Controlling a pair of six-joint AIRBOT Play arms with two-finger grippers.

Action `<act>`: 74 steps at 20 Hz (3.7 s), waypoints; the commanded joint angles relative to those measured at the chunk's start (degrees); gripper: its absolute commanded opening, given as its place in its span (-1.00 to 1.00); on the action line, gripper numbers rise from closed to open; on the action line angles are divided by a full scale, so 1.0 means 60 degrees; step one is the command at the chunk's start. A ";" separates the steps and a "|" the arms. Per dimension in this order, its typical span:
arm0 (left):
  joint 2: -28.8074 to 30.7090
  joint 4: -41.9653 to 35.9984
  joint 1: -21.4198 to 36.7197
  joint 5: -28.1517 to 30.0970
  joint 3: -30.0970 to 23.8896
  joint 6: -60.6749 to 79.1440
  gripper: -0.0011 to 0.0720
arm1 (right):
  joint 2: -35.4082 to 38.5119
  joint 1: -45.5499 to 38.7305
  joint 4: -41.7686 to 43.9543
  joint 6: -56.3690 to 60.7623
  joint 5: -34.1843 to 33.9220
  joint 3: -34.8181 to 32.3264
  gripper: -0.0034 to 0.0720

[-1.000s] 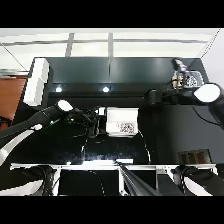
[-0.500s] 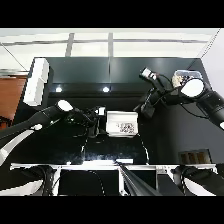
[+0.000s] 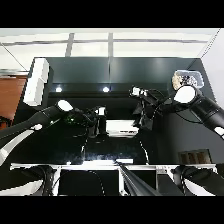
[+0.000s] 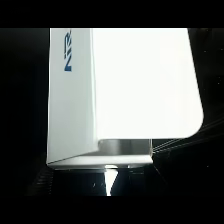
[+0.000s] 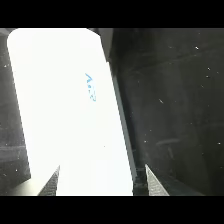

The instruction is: Fold the box and place the chain.

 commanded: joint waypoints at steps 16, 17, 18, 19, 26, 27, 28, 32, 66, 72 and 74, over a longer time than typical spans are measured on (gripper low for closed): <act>-0.0007 0.0004 -0.0007 -0.0011 0.0011 0.0000 0.38 | -0.0379 0.0058 0.0080 -0.0175 0.0455 -0.0033 -0.09; -0.0007 0.0004 -0.0007 -0.0011 0.0011 0.0000 0.38 | -0.0379 0.0102 0.0069 -0.0175 0.0448 -0.0036 -0.09; -0.0007 0.0004 -0.0007 -0.0015 0.0011 0.0000 0.38 | -0.0379 0.0178 0.0047 -0.0175 0.0404 -0.0044 -0.09; -0.0007 0.0004 -0.0007 -0.0011 0.0011 0.0000 0.38 | -0.0379 0.0277 0.0051 -0.0168 0.0280 -0.0080 -0.09; -0.0007 0.0004 -0.0007 -0.0015 0.0011 0.0000 0.38 | -0.0375 0.0612 0.0036 0.0157 -0.0277 -0.0357 -0.09; -0.0007 0.0004 -0.0007 -0.0011 0.0011 0.0000 0.38 | -0.0379 0.0612 0.0036 0.0157 -0.0277 -0.0357 -0.09; -0.0007 0.0004 -0.0007 -0.0015 0.0011 0.0000 0.38 | -0.0375 0.0612 0.0036 0.0157 -0.0277 -0.0357 -0.09; -0.0007 0.0004 -0.0007 -0.0015 0.0011 0.0000 0.38 | -0.0379 0.0612 0.0040 0.0160 -0.0280 -0.0357 -0.09; -0.0007 0.0004 -0.0007 -0.0015 0.0011 0.0000 0.38 | -0.0375 0.0612 0.0251 0.0219 -0.0127 -0.0495 -0.33; -0.0007 0.0004 -0.0007 -0.0011 0.0011 0.0000 0.38 | -0.0375 0.0612 0.0248 0.0229 -0.0135 -0.0495 -0.06; -0.0007 0.0004 -0.0007 -0.0011 0.0011 0.0000 0.38 | -0.0375 0.0612 0.0248 0.0229 -0.0135 -0.0495 -0.06</act>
